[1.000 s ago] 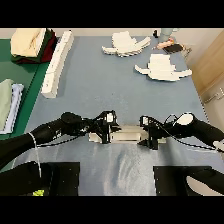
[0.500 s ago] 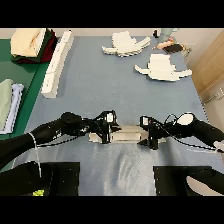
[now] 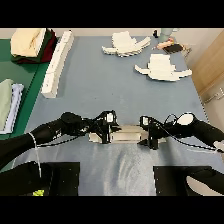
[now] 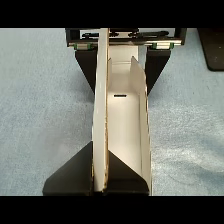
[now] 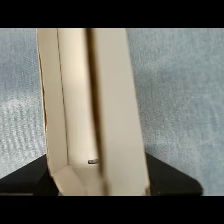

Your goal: Fold the box.

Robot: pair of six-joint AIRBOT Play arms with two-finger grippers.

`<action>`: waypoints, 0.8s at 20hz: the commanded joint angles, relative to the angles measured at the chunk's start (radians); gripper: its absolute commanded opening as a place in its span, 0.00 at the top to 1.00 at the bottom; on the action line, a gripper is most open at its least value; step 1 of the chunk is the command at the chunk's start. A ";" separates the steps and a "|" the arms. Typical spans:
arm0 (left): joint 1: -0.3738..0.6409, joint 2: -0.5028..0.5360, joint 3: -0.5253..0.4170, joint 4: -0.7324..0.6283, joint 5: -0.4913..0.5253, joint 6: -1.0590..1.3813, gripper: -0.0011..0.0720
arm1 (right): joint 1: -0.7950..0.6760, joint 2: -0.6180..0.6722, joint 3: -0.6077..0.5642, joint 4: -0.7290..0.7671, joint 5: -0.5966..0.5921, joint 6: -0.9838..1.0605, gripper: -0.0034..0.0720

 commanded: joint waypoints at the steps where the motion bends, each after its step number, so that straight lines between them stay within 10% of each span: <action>1: 0.000 0.001 0.001 0.000 0.000 0.000 0.97 | 0.000 0.000 0.001 0.001 0.000 0.001 0.27; 16: 0.000 0.001 0.001 0.000 -0.024 -0.027 0.96 | 0.000 0.000 0.001 0.001 0.000 0.001 0.27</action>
